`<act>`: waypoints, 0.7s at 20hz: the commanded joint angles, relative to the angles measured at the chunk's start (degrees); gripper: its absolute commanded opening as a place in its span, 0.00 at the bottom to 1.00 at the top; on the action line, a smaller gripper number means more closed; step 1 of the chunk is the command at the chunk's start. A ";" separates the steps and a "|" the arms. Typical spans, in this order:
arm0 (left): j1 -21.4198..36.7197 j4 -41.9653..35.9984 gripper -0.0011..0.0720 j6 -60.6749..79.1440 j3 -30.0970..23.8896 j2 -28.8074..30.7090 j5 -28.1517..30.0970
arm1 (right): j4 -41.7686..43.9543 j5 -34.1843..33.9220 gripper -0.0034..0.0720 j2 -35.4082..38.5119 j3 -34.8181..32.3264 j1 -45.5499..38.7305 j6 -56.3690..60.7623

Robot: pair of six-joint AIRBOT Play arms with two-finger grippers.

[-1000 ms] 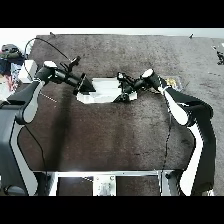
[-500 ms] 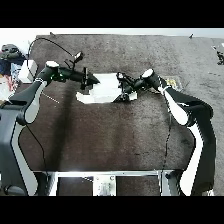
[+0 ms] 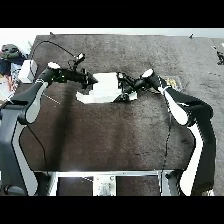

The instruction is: Fold the box and place the chain.

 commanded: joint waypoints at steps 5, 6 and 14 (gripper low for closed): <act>-2.36 5.01 0.03 -1.03 -0.17 -0.85 1.90 | -0.07 0.04 0.64 0.04 -0.02 -0.02 -0.09; -2.36 4.98 0.03 -1.03 -0.17 -0.85 1.92 | -0.07 0.04 0.64 0.04 -0.02 -0.02 -0.09; -0.11 4.37 0.03 -0.37 0.22 5.77 1.09 | -0.07 0.07 0.64 0.04 -0.02 -0.02 -0.09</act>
